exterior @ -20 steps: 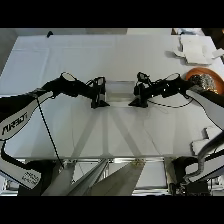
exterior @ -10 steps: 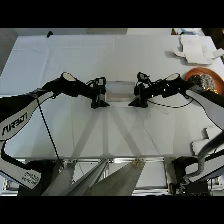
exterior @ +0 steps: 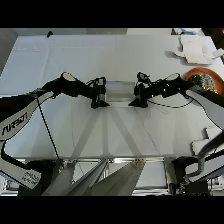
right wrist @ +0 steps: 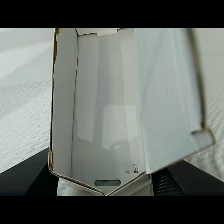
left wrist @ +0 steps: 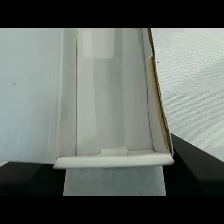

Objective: Fold the box and place the chain.

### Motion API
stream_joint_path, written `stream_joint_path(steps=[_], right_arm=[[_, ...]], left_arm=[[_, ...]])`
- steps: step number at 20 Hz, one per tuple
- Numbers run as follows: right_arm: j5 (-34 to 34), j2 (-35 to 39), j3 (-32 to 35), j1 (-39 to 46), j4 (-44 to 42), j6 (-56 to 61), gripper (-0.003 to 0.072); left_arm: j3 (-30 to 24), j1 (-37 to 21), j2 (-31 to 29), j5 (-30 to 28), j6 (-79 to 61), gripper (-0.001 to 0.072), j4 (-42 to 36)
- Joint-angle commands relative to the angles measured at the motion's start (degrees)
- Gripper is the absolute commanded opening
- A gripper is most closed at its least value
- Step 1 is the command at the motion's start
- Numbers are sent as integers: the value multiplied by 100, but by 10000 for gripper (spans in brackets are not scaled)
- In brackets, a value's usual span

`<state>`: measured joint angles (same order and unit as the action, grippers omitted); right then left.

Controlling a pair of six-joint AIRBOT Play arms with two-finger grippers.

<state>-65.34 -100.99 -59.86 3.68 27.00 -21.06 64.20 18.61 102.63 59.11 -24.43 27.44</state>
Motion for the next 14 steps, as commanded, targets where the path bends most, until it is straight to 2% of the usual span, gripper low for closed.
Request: stream_joint_path(steps=[1, 5, 8, 12, 14], right_arm=[[0, -2, -7, -4, -4, 4, 520], [11, -2, -7, -4, -9, 4, 528], [81, 4, -7, 2, -2, 2, 691], [81, 146, -7, 44, 289, 2, 688], [15, 323, -7, 177, 691, 13, 648]], left_arm=[[-2, 4, -2, 0, 0, 228, 4], [-2, 4, -2, 0, 0, 228, 4], [-2, 4, -2, 0, 0, 228, 4], [-2, 4, -2, 0, 0, 228, 4], [-2, 4, -2, 0, 0, 228, 4]])
